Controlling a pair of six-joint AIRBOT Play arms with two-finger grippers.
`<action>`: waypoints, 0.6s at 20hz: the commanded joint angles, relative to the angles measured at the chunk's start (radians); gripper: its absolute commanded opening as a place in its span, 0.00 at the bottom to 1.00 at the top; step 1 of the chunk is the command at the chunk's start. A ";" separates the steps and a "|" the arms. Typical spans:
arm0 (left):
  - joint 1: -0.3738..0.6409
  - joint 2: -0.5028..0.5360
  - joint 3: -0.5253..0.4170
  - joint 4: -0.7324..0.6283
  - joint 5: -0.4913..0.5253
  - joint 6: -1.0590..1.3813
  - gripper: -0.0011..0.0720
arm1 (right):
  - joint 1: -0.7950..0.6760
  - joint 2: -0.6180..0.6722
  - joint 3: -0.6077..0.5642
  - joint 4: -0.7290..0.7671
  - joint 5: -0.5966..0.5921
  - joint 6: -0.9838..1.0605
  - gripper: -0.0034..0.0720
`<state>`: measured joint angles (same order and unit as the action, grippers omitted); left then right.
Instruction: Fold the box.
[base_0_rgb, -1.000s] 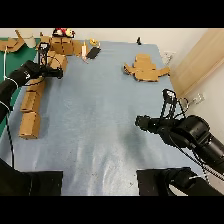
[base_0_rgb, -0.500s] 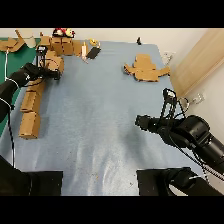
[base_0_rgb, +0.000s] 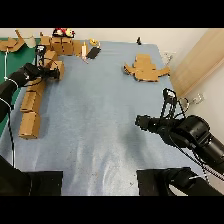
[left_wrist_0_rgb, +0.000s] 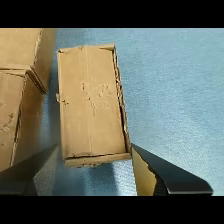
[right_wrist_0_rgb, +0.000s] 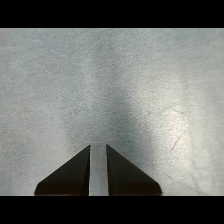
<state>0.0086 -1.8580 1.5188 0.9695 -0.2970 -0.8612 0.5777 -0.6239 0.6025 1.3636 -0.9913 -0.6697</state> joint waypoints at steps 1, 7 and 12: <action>0.000 0.002 0.001 0.000 -0.011 0.000 1.00 | 0.000 0.000 0.001 0.002 0.000 0.000 0.26; 0.047 0.077 0.001 0.034 -0.133 0.000 1.00 | 0.000 0.000 0.001 0.002 0.000 0.000 0.26; 0.098 0.210 0.001 0.051 -0.357 0.000 1.00 | 0.000 0.000 0.001 0.002 0.007 0.000 0.26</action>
